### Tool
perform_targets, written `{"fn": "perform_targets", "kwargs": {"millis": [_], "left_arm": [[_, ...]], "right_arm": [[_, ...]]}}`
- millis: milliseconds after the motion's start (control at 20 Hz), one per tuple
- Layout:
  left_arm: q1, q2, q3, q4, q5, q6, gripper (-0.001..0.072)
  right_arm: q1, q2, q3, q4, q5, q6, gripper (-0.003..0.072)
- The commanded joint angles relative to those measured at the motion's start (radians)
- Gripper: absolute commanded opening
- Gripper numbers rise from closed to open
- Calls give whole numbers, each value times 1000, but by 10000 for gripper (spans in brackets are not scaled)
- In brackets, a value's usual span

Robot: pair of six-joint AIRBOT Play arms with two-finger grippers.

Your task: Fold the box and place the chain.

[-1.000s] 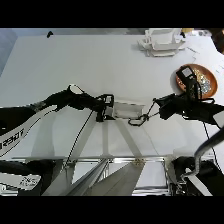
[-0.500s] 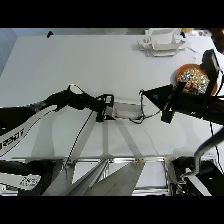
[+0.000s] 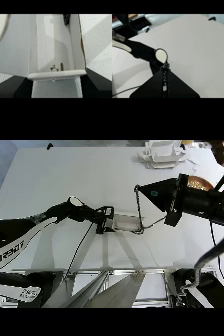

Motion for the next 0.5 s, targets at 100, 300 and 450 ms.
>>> {"fn": "perform_targets", "kwargs": {"millis": [100, 300, 450], "left_arm": [[1, 0, 0, 0, 0, 0, 81], [1, 0, 0, 0, 0, 0, 81], [1, 0, 0, 0, 0, 0, 81]], "right_arm": [[1, -94, 24, -12, 135, -18, 16], [83, -203, 24, -198, 161, -6, 16], [125, -264, 24, -336, 82, 85, 16]]}}
